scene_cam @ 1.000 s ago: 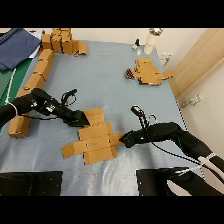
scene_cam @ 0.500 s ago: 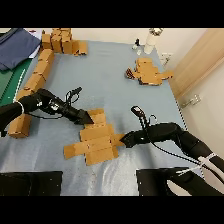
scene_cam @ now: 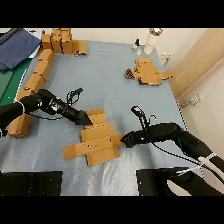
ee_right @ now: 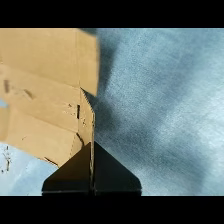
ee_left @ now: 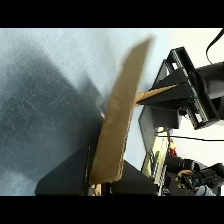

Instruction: Fold the box.

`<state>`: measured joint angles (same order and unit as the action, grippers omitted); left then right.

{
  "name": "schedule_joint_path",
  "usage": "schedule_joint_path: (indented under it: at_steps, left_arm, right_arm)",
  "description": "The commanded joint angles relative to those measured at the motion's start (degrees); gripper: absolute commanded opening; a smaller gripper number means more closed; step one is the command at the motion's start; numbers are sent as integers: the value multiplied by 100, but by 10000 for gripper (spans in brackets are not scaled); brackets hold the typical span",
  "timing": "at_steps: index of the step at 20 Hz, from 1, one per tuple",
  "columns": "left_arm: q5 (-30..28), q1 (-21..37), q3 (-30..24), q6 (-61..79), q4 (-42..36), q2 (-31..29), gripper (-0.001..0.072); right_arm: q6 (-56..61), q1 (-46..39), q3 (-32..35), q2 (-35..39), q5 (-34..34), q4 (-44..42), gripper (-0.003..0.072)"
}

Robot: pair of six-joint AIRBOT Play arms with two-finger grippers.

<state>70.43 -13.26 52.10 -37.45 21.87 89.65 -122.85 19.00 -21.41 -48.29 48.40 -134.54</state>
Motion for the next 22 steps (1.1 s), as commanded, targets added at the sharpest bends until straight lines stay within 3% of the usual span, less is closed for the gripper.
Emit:
schedule_joint_path:
  at_steps: [1, 3, 5, 6, 7, 8, 11, 14, 18, 21, 22]
  left_arm:
    - [42, 0, 4, 157, 9, 2, 110]
    - [131, 0, 4, 280, 7, 2, 13]
    - [175, 0, 7, 431, -9, 0, 12]
    - [188, -4, 31, 542, -46, -2, 11]
    - [223, -57, 92, 671, -35, -37, 11]
    - [192, -192, 168, 745, 70, -146, 10]
    - [-245, -723, 243, 1228, 339, -748, 10]
    - [-424, -1080, 243, 2013, -4, -1202, 11]
    - [-1062, -1543, 192, 3119, -151, -1381, 11]
    - [-1099, -1641, -142, 3825, -575, -1381, 11]
    - [-1202, -1639, -295, 3945, -520, -1381, 11]
  right_arm:
    - [4, 2, 0, 4, -46, -7, 2]
    - [39, 4, 0, 4, -57, -7, 2]
    - [44, 2, 0, 4, -63, -9, 7]
    - [50, -9, 0, 4, -83, -4, 113]
    - [313, -31, -7, 4, -166, 9, 286]
    - [822, -125, -35, 4, -256, 61, 387]
    - [2081, -629, -361, 37, -96, 369, 397]
    - [2194, -1082, -726, 177, 92, 525, 394]
    - [2302, -1346, -1062, 278, 72, 525, 391]
    - [2378, -1344, -1078, 278, 63, 518, 289]
    - [2424, -1344, -1078, 278, 37, 511, 289]
